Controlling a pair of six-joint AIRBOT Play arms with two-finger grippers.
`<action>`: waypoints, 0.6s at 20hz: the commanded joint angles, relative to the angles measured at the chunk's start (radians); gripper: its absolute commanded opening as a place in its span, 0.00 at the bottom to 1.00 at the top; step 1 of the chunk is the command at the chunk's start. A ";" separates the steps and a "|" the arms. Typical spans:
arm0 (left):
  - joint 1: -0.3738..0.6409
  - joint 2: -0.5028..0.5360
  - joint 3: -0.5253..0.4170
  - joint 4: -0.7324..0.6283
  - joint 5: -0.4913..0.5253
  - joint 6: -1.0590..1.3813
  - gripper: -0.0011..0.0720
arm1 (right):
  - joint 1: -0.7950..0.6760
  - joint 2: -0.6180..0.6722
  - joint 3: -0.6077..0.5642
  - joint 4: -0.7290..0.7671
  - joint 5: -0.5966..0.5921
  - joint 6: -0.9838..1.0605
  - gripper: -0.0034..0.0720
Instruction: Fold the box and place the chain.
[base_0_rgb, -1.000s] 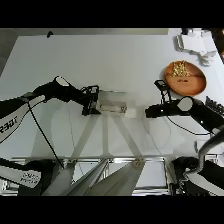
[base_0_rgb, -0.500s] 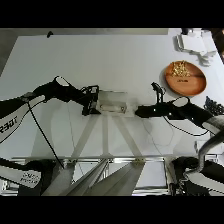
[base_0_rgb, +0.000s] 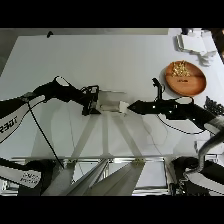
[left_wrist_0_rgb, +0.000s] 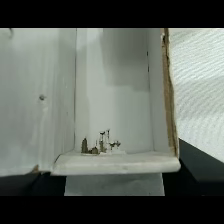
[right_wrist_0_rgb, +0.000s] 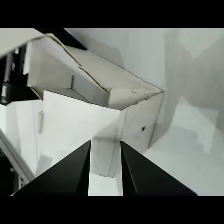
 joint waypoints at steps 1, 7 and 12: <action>0.001 0.001 0.000 0.000 0.000 0.000 0.12 | 0.009 0.006 0.000 0.047 0.006 -0.011 0.34; 0.001 0.001 0.000 0.000 0.000 0.000 0.12 | 0.119 0.006 0.001 -0.010 -0.170 0.031 0.59; 0.001 0.001 0.000 0.000 0.000 0.000 0.12 | 0.178 0.006 0.055 -0.113 -0.243 0.089 0.59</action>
